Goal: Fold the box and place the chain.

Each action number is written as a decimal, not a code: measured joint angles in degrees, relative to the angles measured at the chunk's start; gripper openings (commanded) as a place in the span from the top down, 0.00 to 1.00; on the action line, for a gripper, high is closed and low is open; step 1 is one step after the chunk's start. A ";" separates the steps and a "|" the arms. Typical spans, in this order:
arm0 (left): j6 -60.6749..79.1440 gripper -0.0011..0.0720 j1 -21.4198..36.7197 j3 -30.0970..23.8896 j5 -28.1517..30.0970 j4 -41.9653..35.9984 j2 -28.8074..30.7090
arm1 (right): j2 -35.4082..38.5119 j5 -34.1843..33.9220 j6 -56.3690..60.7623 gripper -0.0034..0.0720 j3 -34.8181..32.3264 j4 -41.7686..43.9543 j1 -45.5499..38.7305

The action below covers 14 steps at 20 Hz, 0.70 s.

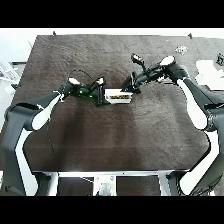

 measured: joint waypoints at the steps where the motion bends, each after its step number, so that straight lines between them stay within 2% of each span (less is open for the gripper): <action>1: 0.00 0.12 0.00 0.00 0.00 0.00 0.00 | 0.04 -0.72 -0.61 0.52 -0.79 0.13 0.07; 2: 0.00 0.12 0.00 0.00 0.00 0.00 0.00 | 0.11 -1.44 -1.16 0.40 -1.42 0.35 0.07; 3: 0.00 0.12 0.00 0.00 0.00 0.00 0.00 | 0.20 -2.14 -1.60 0.36 -1.86 0.61 0.07; 13: -0.02 0.12 0.00 0.00 0.00 0.00 0.00 | 0.26 -4.96 -5.27 0.40 -2.97 1.25 0.07; 14: -0.02 0.12 0.02 0.00 0.00 0.00 0.00 | 0.26 -5.11 -5.49 0.43 -2.99 1.25 0.07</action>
